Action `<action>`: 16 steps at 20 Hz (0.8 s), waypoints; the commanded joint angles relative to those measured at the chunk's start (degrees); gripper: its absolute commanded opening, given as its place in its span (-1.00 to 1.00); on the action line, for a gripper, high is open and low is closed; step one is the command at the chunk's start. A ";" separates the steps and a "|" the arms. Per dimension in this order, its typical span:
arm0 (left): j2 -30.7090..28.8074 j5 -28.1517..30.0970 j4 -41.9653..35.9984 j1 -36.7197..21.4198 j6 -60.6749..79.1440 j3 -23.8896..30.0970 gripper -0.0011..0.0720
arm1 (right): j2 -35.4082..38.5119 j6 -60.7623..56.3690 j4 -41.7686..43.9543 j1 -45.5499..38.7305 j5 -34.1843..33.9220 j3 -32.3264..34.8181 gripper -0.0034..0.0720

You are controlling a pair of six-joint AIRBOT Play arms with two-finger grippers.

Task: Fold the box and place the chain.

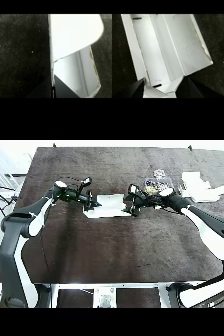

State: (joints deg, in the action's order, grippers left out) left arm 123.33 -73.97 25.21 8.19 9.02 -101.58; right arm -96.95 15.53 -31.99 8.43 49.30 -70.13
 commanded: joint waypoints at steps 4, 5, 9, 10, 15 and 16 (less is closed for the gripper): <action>-0.04 0.00 0.00 -0.02 0.02 -0.02 -0.92 | -4.39 -0.07 0.04 -1.51 6.60 -4.94 0.79; -0.04 0.00 0.02 -0.02 0.02 -0.02 -0.92 | -5.27 -0.04 0.04 -1.64 7.37 -5.86 0.79; -0.04 0.00 0.00 -0.02 0.04 -0.02 -0.92 | -8.63 -0.02 0.00 -1.68 12.11 -8.98 0.79; -0.04 0.00 0.02 -0.02 0.02 -0.02 -0.92 | -9.38 -0.02 0.00 -1.66 12.96 -9.40 0.79; -0.04 0.00 0.02 -0.02 0.04 -0.02 -0.92 | -10.82 0.24 -0.11 -1.57 14.10 -9.77 0.79; -0.04 0.00 0.00 -0.02 0.04 -0.02 -0.92 | -10.93 1.16 0.04 -1.44 14.45 -9.77 0.81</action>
State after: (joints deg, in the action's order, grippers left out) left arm 123.33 -74.00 25.21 8.19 9.04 -101.58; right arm -107.15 15.62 -32.01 6.79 62.19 -79.57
